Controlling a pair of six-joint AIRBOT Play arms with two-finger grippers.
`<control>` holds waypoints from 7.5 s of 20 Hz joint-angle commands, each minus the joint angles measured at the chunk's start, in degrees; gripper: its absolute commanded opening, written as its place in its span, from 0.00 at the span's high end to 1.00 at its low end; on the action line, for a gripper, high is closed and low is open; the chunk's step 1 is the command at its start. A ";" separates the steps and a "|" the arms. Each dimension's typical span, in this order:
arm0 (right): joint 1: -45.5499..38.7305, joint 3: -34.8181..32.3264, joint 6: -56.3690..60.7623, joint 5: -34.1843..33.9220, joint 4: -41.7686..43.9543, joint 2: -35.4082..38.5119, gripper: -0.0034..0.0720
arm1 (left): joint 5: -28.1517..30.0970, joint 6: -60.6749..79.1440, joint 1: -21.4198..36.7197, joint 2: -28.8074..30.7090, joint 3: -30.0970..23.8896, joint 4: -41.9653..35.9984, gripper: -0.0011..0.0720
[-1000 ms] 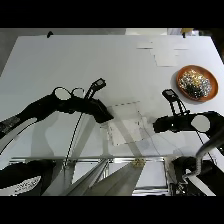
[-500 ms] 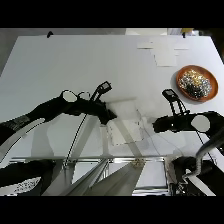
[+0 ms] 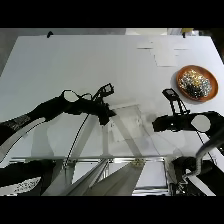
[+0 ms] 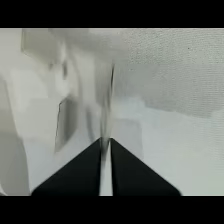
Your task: Fold the box and place the chain.
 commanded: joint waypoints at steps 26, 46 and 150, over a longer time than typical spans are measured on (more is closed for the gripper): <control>0.02 13.22 -3.52 10.16 -13.66 0.24 0.53 | 1.88 17.22 -5.07 -4.42 4.66 3.04 0.99; 0.02 13.20 -3.50 9.66 -13.40 0.24 0.53 | -1.03 20.83 -5.05 -6.47 8.35 4.31 0.99; -12.31 -2.54 -108.56 -1.73 34.62 -24.90 0.24 | -2.51 21.00 -5.07 -9.18 8.52 4.02 0.95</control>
